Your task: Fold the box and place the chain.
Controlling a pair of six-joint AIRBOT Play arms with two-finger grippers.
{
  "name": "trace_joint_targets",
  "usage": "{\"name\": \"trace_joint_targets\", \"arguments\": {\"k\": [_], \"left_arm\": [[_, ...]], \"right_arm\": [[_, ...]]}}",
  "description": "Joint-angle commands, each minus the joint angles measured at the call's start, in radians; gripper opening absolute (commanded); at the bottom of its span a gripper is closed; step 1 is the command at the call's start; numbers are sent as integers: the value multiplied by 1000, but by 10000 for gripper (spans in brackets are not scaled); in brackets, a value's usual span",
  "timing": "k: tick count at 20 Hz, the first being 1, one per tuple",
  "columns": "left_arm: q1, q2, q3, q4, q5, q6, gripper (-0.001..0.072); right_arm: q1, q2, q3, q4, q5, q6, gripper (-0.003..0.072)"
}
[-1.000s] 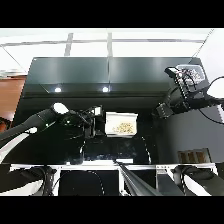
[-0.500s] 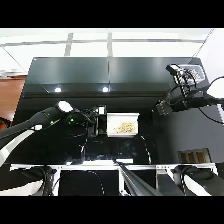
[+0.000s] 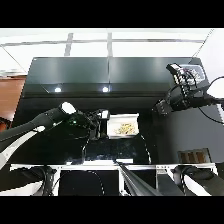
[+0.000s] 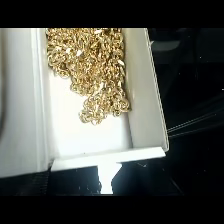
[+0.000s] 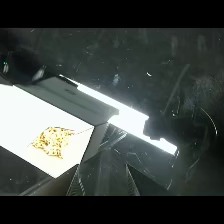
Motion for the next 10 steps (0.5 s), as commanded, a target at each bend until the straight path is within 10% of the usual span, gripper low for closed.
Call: {"name": "trace_joint_targets", "arguments": {"k": [1, 7, 10], "left_arm": [[-11, -1, 0, -14, 29, -18, 709], [-14, -1, 0, -21, 31, -18, 701], [-14, -1, 0, -21, 33, -19, 505]], "right_arm": [[0, -1, 0, 0, -4, 0, 358], [0, -1, 0, 0, -18, 0, 359], [0, -1, -1, -1, -39, 0, 358]]}}
